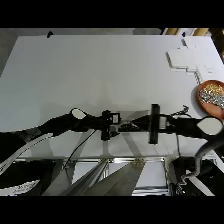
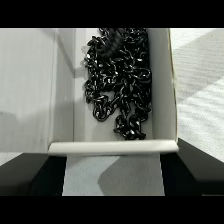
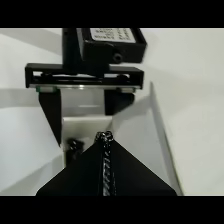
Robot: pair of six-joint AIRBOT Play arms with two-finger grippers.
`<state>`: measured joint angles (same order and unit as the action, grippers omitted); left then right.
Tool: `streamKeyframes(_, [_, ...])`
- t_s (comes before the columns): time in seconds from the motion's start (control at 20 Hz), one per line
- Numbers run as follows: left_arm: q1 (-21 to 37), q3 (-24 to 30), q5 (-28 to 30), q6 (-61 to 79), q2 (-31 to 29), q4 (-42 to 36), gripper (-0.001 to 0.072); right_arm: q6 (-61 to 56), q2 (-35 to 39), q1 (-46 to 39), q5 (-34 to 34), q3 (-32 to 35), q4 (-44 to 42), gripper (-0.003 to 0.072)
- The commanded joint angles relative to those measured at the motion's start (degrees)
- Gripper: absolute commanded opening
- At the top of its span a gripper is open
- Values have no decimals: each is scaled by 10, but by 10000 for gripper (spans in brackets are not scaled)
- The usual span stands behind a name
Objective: Fold the box and place the chain.
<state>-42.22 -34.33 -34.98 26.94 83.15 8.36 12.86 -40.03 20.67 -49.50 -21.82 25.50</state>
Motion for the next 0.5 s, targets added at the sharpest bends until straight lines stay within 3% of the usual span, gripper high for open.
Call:
streamKeyframes(0.0, [0, 0, 0, 0, 0, 0, 333, 12, -72, 81, 84, -1, -19, 17])
streamKeyframes(0.1, [0, 0, 0, 0, 0, 0, 333, 12, -110, 107, 115, -1, -11, 26])
streamKeyframes(0.2, [0, 0, 0, 0, 0, 0, 333, 12, -129, 114, 138, -1, 1, 82])
streamKeyframes(0.3, [0, 0, 0, 0, 0, 0, 333, 12, -122, 110, 154, -1, 3, 140])
streamKeyframes(0.45, [0, 0, 0, 0, 0, 0, 333, 11, -75, 64, 131, -1, 44, 140])
